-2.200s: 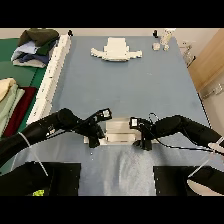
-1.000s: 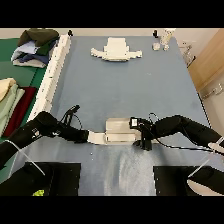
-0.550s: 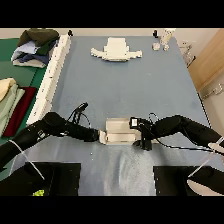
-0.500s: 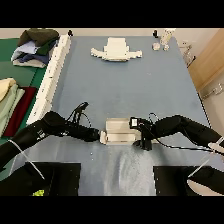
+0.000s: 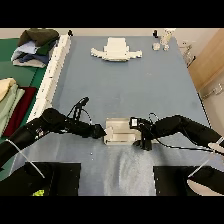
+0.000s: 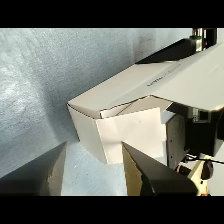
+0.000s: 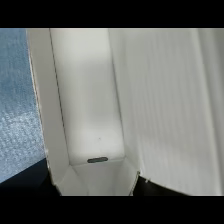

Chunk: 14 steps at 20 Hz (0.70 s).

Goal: Fold the box.

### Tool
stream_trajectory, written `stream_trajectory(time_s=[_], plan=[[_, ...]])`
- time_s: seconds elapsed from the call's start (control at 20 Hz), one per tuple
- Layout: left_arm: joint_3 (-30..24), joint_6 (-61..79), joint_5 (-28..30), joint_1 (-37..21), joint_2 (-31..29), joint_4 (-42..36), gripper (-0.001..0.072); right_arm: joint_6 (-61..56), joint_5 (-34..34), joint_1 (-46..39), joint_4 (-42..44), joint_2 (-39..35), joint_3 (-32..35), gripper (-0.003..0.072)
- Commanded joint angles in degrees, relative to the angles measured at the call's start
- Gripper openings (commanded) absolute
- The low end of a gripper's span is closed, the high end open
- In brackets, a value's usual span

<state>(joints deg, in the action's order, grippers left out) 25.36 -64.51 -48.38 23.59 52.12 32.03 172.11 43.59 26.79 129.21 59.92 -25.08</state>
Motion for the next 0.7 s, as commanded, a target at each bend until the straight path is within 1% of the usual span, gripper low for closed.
stream_trajectory(time_s=[0.0, 0.15, 0.3, 0.35, 0.45, 0.65], plan=[[0.1, 0.2, 0.0, 0.0, 0.0, 0.0, 0.0521, 0.0, 0.0, 0.0, 0.0, 0.0, 0.0, 0.0472], [0.1, 0.1, 0.4, 0.0, 0.0, -0.2, 0.0522, 0.0, 0.0, 0.0, 0.0, 0.0, 0.0, 0.0472], [0.8, -4.9, 0.5, 0.9, 0.0, 1.0, 0.0520, 0.0, 0.0, 0.0, 0.0, 0.0, 0.0, 0.0472], [1.6, -7.6, 0.9, 1.8, 0.0, 3.2, 0.0519, 0.0, 0.0, 0.0, 0.0, 0.0, 0.0, 0.0472], [3.7, -16.4, 2.1, 5.3, 0.0, 10.8, 0.0519, 0.0, 0.0, 0.0, 0.0, 0.0, 0.0, 0.0472], [7.9, -35.9, 5.0, 15.2, 1.3, 24.9, 0.0519, 0.0, 0.0, 0.0, 0.0, 0.0, 0.0, 0.0472]])
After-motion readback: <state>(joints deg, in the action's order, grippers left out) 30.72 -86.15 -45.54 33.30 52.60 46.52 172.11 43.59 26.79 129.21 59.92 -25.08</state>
